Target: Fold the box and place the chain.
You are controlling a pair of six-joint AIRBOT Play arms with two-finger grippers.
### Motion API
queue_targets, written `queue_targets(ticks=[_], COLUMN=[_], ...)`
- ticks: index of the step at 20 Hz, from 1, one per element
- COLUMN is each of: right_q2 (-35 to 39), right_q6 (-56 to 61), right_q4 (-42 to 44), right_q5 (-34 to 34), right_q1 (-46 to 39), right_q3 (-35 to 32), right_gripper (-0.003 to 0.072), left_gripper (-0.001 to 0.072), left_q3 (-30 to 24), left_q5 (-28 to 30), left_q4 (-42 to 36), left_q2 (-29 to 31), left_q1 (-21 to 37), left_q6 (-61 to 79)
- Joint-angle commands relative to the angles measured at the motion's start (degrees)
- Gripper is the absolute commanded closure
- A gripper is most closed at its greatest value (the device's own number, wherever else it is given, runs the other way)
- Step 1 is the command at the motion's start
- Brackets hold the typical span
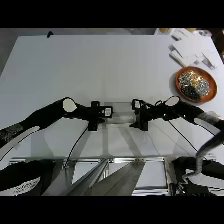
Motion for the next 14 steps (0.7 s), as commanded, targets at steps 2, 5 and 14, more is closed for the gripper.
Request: queue_targets(ticks=[2, 5, 14], right_q2=[0.04, 0.04, 0.04], right_q6=[0.00, 0.00, 0.00], right_q4=[0.02, 0.02, 0.02], right_q5=[0.02, 0.02, 0.00], right_q1=[-0.02, -0.02, -0.02], right_q3=[0.04, 0.04, 0.04], right_gripper=[0.0289, 0.0289, 0.0289], left_gripper=[0.0579, 0.0580, 0.0220], left_q3=[-0.02, -0.02, -0.02], left_q5=[0.90, 2.82, 3.04], left_q4=[-5.42, -7.15, -6.10], left_q2=[-1.03, -2.21, -1.57], left_q1=[-1.38, -2.19, -2.73], left_q6=[3.69, 4.11, -4.17])
